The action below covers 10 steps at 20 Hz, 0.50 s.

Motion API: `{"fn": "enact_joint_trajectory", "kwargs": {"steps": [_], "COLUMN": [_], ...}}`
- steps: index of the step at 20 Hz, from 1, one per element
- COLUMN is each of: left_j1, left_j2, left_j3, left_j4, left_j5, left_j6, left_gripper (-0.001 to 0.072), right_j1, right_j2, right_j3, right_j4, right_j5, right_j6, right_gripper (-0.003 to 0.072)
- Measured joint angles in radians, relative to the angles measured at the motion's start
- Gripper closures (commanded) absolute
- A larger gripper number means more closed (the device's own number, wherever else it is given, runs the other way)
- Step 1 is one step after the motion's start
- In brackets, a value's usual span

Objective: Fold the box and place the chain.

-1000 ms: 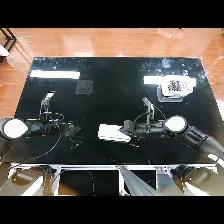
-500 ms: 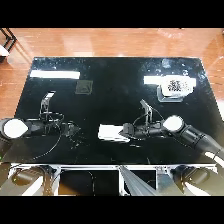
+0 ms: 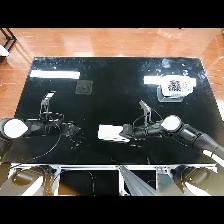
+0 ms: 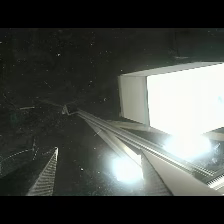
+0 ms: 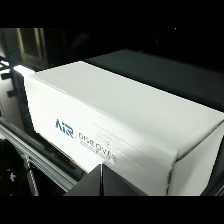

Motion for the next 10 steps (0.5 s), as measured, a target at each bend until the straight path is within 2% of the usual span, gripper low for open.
{"fn": "enact_joint_trajectory", "kwargs": {"steps": [6,10], "left_j1": [0.0,0.0], "left_j2": [0.0,0.0], "left_j3": [0.0,0.0], "left_j4": [-0.001,-0.001], "left_j5": [0.002,-0.008], "left_j6": [0.003,0.026], "left_gripper": [0.0094,0.0095], "right_j1": [-0.002,-0.014], "right_j2": [-0.001,0.05], "right_j3": [0.004,0.021], "right_j4": [0.023,0.071], "right_j5": [0.008,0.051], "right_j6": [-0.042,-0.092], "right_gripper": [0.0663,0.0663]}}
